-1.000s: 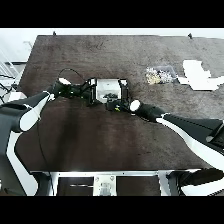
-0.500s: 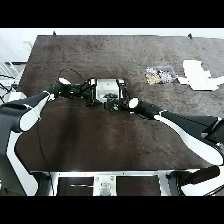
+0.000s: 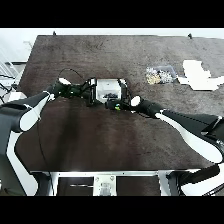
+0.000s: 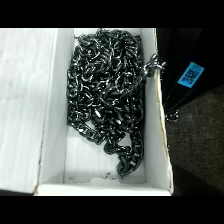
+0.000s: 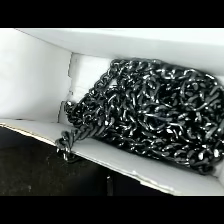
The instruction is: Fold the box and place the chain.
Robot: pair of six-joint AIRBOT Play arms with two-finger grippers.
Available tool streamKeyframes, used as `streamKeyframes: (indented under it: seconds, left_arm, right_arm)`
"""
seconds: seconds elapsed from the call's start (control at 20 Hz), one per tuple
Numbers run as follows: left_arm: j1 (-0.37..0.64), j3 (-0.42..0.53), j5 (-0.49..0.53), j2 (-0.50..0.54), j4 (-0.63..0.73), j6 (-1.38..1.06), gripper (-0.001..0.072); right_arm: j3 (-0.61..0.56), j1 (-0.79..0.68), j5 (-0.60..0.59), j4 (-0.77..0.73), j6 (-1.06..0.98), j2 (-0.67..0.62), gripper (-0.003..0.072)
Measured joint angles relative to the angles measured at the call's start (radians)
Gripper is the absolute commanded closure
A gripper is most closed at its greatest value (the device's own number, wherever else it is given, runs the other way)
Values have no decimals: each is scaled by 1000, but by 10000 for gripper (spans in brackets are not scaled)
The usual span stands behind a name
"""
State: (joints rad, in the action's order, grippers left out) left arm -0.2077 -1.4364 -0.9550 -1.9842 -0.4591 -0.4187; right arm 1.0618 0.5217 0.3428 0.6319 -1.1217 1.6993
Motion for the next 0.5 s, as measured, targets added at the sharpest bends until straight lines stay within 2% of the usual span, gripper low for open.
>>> streamKeyframes:
  seconds: [0.5]
  left_arm:
    - [0, 0, 0, 0, 0, 0, 290]
  right_arm:
    - [16, -7, 32, 0, 23, -195, 675]
